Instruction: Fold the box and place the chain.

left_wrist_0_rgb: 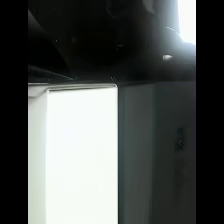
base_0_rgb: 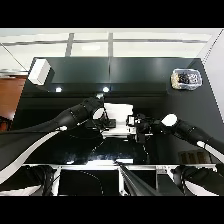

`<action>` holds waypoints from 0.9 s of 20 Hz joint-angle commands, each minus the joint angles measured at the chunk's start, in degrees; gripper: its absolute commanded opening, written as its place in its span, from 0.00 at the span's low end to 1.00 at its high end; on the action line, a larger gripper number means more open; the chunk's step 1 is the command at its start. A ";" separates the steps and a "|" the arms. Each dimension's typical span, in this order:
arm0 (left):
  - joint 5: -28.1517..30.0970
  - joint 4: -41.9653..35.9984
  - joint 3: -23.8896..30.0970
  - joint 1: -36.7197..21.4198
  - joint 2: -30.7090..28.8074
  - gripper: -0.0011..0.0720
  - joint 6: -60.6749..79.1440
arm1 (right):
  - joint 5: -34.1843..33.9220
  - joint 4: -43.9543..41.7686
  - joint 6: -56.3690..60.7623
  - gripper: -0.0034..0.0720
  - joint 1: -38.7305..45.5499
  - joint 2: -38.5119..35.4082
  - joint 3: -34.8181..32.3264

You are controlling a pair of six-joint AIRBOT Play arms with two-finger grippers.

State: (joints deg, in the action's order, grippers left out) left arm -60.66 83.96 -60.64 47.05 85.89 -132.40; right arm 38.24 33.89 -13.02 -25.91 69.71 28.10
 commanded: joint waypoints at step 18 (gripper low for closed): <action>-1.16 1.09 -0.31 0.02 0.02 0.05 0.87 | 4.68 15.67 14.73 0.96 0.24 -9.55 0.94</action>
